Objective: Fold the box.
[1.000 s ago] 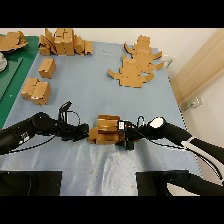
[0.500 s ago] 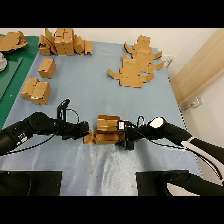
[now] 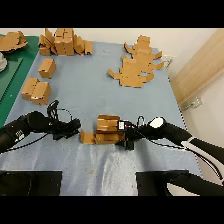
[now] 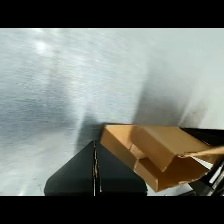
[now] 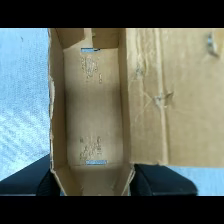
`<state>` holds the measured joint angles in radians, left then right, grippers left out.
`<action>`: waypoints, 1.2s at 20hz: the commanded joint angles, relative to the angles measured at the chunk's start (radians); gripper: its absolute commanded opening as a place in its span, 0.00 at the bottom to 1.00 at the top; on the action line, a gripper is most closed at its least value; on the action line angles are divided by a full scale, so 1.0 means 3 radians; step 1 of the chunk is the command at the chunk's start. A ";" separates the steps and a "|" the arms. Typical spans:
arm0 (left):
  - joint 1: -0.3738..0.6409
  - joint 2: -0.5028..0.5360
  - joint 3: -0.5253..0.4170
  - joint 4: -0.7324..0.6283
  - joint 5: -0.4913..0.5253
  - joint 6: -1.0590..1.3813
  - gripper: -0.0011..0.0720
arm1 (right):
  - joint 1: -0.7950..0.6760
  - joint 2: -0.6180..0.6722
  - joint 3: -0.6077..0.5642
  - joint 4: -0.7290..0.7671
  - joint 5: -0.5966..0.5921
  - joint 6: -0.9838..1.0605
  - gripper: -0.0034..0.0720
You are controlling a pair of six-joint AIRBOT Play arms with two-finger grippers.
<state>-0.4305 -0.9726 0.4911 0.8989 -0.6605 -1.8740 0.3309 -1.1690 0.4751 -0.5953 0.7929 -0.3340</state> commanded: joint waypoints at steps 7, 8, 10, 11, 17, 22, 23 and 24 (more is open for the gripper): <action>-0.0434 -0.0360 0.0001 0.0004 0.0034 -0.0268 0.03 | 0.0003 -0.0003 -0.0003 0.0003 0.0000 0.0001 0.67; -0.0464 -0.0360 0.0001 -0.0061 0.0081 -0.0245 0.03 | 0.0003 -0.0003 -0.0003 0.0004 0.0000 0.0001 0.67; -0.0495 -0.0359 0.0003 -0.0318 0.0108 -0.0019 0.03 | 0.0003 -0.0003 -0.0003 0.0004 0.0000 0.0001 0.67; -0.0497 -0.0359 0.0010 -0.0453 0.0109 0.0103 0.03 | 0.0003 -0.0003 -0.0003 0.0004 0.0000 0.0000 0.67; -0.0497 -0.0354 0.0089 -0.0632 0.0098 0.0290 0.03 | 0.0003 -0.0003 -0.0003 0.0004 0.0000 0.0000 0.67; -0.0496 -0.0285 0.0103 -0.0624 0.0083 0.0287 0.03 | 0.0003 -0.0003 -0.0003 0.0004 0.0000 0.0001 0.67; -0.0496 -0.0285 0.0104 -0.0628 0.0086 0.0289 0.03 | 0.0003 -0.0003 -0.0003 0.0004 0.0000 0.0001 0.67; -0.0496 -0.0285 0.0104 -0.0629 0.0086 0.0289 0.03 | 0.0003 -0.0003 -0.0003 0.0004 0.0000 0.0001 0.67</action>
